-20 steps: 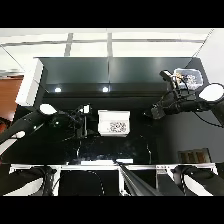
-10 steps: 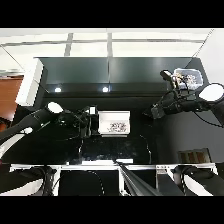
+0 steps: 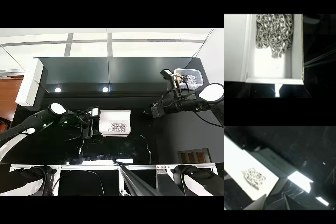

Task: Fold the box and place the chain.

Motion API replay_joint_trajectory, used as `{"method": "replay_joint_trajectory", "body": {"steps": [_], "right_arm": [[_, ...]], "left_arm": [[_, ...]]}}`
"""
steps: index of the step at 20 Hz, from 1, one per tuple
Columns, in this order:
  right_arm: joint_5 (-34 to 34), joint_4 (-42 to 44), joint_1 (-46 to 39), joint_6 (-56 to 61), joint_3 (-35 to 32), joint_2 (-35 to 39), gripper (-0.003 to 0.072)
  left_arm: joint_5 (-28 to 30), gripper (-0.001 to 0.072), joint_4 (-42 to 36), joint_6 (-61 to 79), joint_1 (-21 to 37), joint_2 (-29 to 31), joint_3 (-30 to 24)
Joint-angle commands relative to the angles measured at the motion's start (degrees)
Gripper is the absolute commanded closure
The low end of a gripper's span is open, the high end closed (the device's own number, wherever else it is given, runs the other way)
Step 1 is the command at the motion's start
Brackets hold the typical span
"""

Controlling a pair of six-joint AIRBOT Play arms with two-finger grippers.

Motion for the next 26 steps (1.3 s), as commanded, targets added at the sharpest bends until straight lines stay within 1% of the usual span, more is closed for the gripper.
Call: {"method": "replay_joint_trajectory", "body": {"steps": [1, 2, 3, 4, 5, 6, 9, 11, 13, 18, 20, 21, 24, 26], "right_arm": [[-3.4, 0.0, 0.0, 0.0, 0.0, 0.0, 0.0412], [-5.4, 0.0, 0.0, 0.5, 0.0, 0.0, 0.0410], [-8.2, 0.0, 0.0, 2.3, 0.0, -0.1, 0.0348], [-11.8, 0.3, 0.0, 5.2, 0.0, -0.2, 0.0022], [-14.2, 1.4, 0.0, 5.4, 0.0, -0.3, -0.0022], [-16.2, 1.6, 0.0, 5.4, 0.0, -0.8, -0.0022], [-18.6, 2.3, 0.0, 5.6, 0.0, -5.0, -0.0022], [-19.2, 6.7, 0.1, 5.3, 0.0, -8.8, -0.0022], [-19.2, 11.0, 1.6, 2.2, 0.1, -11.5, -0.0022], [-17.5, 11.4, 7.8, -5.4, 0.1, -12.5, -0.0016], [-14.9, 11.5, 8.6, -10.6, 0.1, -12.5, -0.0016], [-12.4, 11.4, 8.6, -14.2, 0.3, -12.5, -0.0016], [-2.8, 9.3, 8.6, -30.5, 2.5, -12.2, -0.0016], [-0.5, 9.5, 8.9, -37.8, 3.3, -11.9, -0.0016]], "left_arm": [[1.9, 0.0364, 0.6, 0.1, -1.2, 0.0, 0.0], [2.9, 0.0364, 0.6, 0.1, -1.5, 0.0, 0.0], [3.4, 0.0364, 0.5, 0.1, -1.6, 0.0, 0.0], [3.6, 0.0364, 0.2, 0.1, -1.5, 0.0, 0.0], [3.6, 0.0364, 0.2, 0.1, -1.5, 0.0, 0.0], [3.5, 0.0364, 0.2, 0.1, -1.5, 0.0, 0.0], [3.6, 0.0364, 0.2, 0.1, -1.5, 0.0, 0.0], [3.6, 0.0364, 0.2, 0.1, -1.5, 0.0, 0.0], [3.6, 0.0364, 0.2, 0.1, -1.5, 0.0, 0.0], [3.6, 0.0363, 0.2, 0.1, -1.5, 0.0, 0.0], [3.6, 0.0363, 0.2, 0.1, -1.5, 0.0, 0.0], [3.6, 0.0363, 0.2, 0.1, -1.5, 0.0, 0.0], [3.6, 0.0363, 0.2, 0.1, -1.5, 0.0, 0.0], [3.5, 0.0363, 0.2, 0.1, -1.5, 0.0, 0.0]]}}
